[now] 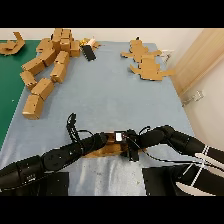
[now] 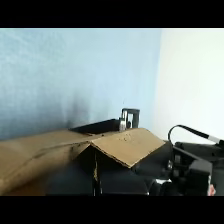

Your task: Fold the box.

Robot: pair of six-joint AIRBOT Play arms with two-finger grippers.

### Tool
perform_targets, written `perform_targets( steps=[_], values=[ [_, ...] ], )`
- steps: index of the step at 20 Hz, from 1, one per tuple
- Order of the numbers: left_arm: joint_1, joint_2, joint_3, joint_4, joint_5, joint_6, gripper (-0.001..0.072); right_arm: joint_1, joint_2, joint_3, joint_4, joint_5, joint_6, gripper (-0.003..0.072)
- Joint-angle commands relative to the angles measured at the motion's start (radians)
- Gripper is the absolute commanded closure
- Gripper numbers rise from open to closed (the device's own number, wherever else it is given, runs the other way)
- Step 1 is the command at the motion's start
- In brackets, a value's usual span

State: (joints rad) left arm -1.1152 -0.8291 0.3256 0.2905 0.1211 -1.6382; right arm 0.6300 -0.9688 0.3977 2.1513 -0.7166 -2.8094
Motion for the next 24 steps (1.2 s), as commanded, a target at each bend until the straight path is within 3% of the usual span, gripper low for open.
perform_targets(
  steps=[1,6,13,20,24],
  values=[
    [-0.005,-0.049,0.01,0.002,0.044,0.002,0.07,0.0,0.0,0.0,0.0,0.001,0.0,0.0222],
    [0.039,-0.172,0.044,0.002,-0.037,0.03,0.07,0.0,0.0,0.0,0.0,0.0,0.0,0.0221],
    [0.106,-0.202,0.103,0.004,-0.095,0.119,0.07,0.0,0.0,0.0,0.0,0.0,0.0,0.0222],
    [0.256,-0.235,0.104,0.015,-0.376,0.238,0.07,0.0,0.0,0.0,0.0,0.0,0.0,0.0222],
    [0.337,-0.237,0.105,0.101,-0.447,0.24,0.07,0.0,0.0,0.0,0.0,0.0,0.0,0.0222]
  ],
)
